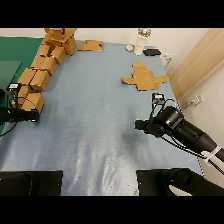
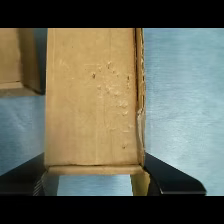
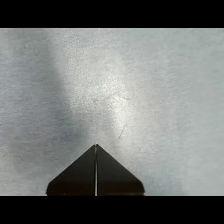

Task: Fold the box.

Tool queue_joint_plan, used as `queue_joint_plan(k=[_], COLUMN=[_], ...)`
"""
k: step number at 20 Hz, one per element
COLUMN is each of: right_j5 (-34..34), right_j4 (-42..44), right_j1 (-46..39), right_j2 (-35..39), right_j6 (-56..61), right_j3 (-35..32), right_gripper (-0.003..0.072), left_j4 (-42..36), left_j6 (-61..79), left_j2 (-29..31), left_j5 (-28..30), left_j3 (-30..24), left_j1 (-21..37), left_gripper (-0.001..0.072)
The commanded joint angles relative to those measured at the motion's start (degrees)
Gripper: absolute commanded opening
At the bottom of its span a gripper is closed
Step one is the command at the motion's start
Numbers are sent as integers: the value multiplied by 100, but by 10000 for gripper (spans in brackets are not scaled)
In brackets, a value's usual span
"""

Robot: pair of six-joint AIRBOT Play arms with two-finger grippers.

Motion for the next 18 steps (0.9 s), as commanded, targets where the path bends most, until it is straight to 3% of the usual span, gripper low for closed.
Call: queue_joint_plan(k=[1, 5, 11, 18], right_j5=[146, 280, 498, 680], right_j4=[24, 98, 133, 153], right_j1=[-2, -2, -2, -2], right_j2=[4, 4, 4, 4], right_j6=[-17, -17, -15, -17], right_j3=[4, 4, 4, 4], right_gripper=[5, 5, 5, 5], left_j4=[31, -68, -203, -199], left_j6=[-48, -236, -127, 22], left_j2=[-164, -588, -669, -1121], left_j5=[142, 389, 896, 968], left_j3=[2, 4, 15, 463], left_j1=[240, 240, 57, -256], left_gripper=[522, 522, 531, 531])
